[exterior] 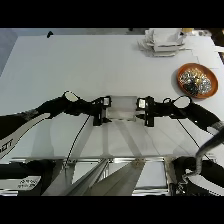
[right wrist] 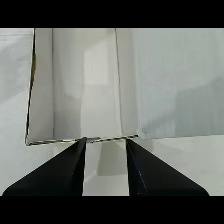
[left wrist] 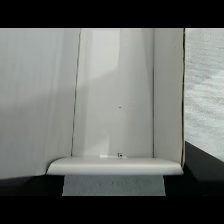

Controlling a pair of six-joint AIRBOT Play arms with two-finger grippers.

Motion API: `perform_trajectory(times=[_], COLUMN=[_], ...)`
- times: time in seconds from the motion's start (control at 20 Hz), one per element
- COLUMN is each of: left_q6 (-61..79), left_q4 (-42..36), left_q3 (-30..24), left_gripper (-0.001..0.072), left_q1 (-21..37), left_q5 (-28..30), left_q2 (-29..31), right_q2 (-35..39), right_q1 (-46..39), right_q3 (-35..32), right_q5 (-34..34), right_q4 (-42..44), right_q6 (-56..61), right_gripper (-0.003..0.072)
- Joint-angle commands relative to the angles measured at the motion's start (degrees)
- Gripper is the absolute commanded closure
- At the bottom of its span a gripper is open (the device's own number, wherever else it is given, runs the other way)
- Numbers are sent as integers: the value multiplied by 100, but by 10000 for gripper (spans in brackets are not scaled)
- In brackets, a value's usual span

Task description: Fold the box and place the chain.

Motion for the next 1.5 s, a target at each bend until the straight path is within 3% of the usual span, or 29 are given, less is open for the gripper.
perform_trajectory(times=[0.0,0.1,0.25,0.5,0.8,0.85,1.0,1.4,1.45], left_q6=[-7,-7,-7,-7,-7,-7,-7,-7,-7], left_q4=[-7,-7,-7,-7,-7,-7,-7,-7,-7], left_q3=[-2,-2,-2,-2,-2,-2,-2,-2,-2], left_gripper=[555,555,555,555,555,555,555,555,555], left_q1=[-4,-4,-4,-4,-4,-4,-4,-4,-4], left_q5=[4,4,4,4,4,2,2,4,4], left_q2=[4,4,4,4,4,4,4,4,4], right_q2=[-9,-11,-9,-9,-9,-7,151,334,334], right_q1=[4,7,7,7,2,-35,-229,-367,-367], right_q3=[-2,-2,-2,-2,-2,-2,-2,-2,-2], right_q5=[-15,-55,-2,-52,-181,-216,-254,313,319], right_q4=[-317,-433,-431,-990,-992,-1008,-1003,-811,-809], right_q6=[291,459,629,1493,1320,1320,1316,503,501], right_gripper=[366,369,466,427,461,453,245,247,276])
